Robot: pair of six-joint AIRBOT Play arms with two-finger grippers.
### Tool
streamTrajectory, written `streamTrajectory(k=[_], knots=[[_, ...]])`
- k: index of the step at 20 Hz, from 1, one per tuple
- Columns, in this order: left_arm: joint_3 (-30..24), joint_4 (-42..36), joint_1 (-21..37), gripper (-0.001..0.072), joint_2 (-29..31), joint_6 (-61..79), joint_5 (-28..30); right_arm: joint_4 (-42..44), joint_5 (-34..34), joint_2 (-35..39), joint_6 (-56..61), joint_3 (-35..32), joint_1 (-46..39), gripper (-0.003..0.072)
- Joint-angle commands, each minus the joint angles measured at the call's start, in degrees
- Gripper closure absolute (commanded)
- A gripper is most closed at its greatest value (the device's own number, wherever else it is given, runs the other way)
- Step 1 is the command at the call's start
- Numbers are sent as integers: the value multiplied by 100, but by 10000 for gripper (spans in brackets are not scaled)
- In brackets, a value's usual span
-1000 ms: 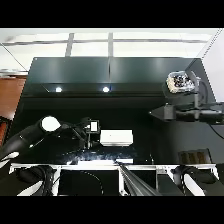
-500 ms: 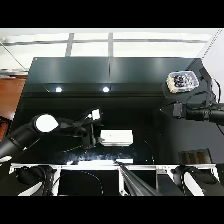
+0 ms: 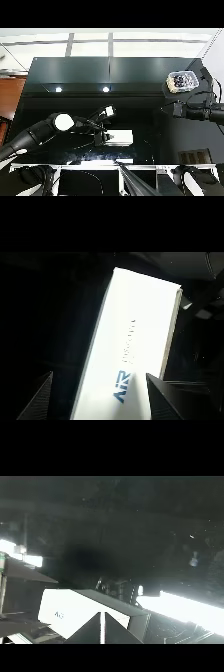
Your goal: Fold the box and place the chain.
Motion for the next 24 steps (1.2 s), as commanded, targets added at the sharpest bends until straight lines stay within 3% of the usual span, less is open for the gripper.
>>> streamTrajectory(k=[1,4,13,24], knots=[[22,20,-240,-3,-120,-122,284,-4,0,2,4,7,-2,644],[22,22,-321,-3,-127,-350,525,-4,-4,2,4,7,-2,643],[22,474,-468,-3,-199,-334,291,-4,-4,2,4,7,-2,643],[22,470,-529,-3,-203,-326,109,-4,-4,2,7,7,-2,643]])
